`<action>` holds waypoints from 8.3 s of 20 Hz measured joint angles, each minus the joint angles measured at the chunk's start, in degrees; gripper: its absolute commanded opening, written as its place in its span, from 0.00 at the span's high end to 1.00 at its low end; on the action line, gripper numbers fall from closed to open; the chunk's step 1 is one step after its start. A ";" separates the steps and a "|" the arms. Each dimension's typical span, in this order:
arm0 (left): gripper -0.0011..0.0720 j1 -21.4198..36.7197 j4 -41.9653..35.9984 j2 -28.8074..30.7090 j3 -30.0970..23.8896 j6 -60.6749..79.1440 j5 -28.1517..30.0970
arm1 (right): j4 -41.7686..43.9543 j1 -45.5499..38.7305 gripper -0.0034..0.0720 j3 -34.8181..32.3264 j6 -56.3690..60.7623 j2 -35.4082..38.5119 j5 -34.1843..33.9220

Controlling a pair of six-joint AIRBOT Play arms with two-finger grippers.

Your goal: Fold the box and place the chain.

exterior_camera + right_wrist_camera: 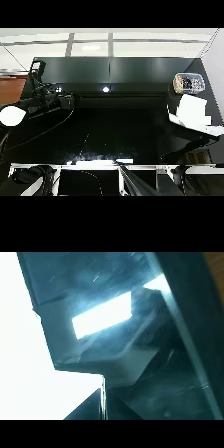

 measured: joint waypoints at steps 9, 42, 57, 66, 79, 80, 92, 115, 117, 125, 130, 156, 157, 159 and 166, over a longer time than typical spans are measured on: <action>0.01 0.00 -1.79 -0.02 0.00 0.20 -2.16 | 15.26 11.76 0.94 -10.54 -3.32 11.63 0.55; 0.21 -3.34 -51.08 -45.94 8.66 43.52 -28.20 | 45.22 53.90 0.94 -60.28 -11.21 58.62 -30.36; 0.96 -2.93 -40.87 -49.57 14.95 53.42 -39.47 | 37.90 53.40 0.09 -58.23 -7.45 58.62 -28.37; 0.96 -9.94 -37.62 -39.58 11.47 66.51 -29.40 | 17.81 52.81 0.09 -45.77 -13.42 58.62 -19.32; 0.95 -14.91 -27.98 -37.07 7.28 80.96 -12.37 | 15.96 68.89 0.09 -53.22 -31.30 57.90 -25.81; 0.95 -14.93 -27.87 -37.18 7.21 81.09 -12.33 | 15.56 70.73 0.09 -53.88 -31.85 57.29 -27.06; 0.95 -14.97 -27.71 -38.23 7.15 81.46 -12.83 | 16.65 84.74 0.09 -55.58 -40.33 45.81 -35.98; 0.95 -14.97 -27.58 -38.25 7.15 81.44 -14.05 | 21.20 86.77 0.09 -50.01 -42.38 44.98 -41.75; 0.95 -14.97 -27.61 -38.27 7.15 81.44 -14.05 | 20.63 85.40 0.09 -49.62 -42.60 44.98 -42.05; 0.96 -15.02 -27.56 -38.16 7.17 82.18 -14.01 | 22.18 82.55 0.10 -49.27 -43.08 44.85 -41.31; 0.95 -16.24 -25.64 -35.69 7.17 87.14 -10.25 | 23.91 82.38 0.10 -49.27 -44.24 44.78 -38.05; 0.95 -17.03 -25.57 -35.26 7.17 86.93 -10.49 | 32.13 82.38 0.10 -51.01 -62.14 31.15 -41.79; 0.95 -17.03 -25.64 -35.26 7.17 86.93 -10.51 | 32.26 82.38 0.10 -51.01 -62.51 30.80 -41.97; 0.95 -17.03 -25.68 -35.26 7.17 86.93 -10.49 | 32.50 82.38 0.10 -50.99 -62.88 30.21 -42.40; 0.95 -17.03 -25.90 -35.26 7.17 86.97 -10.51 | 32.48 82.31 0.11 -50.99 -63.30 29.55 -43.01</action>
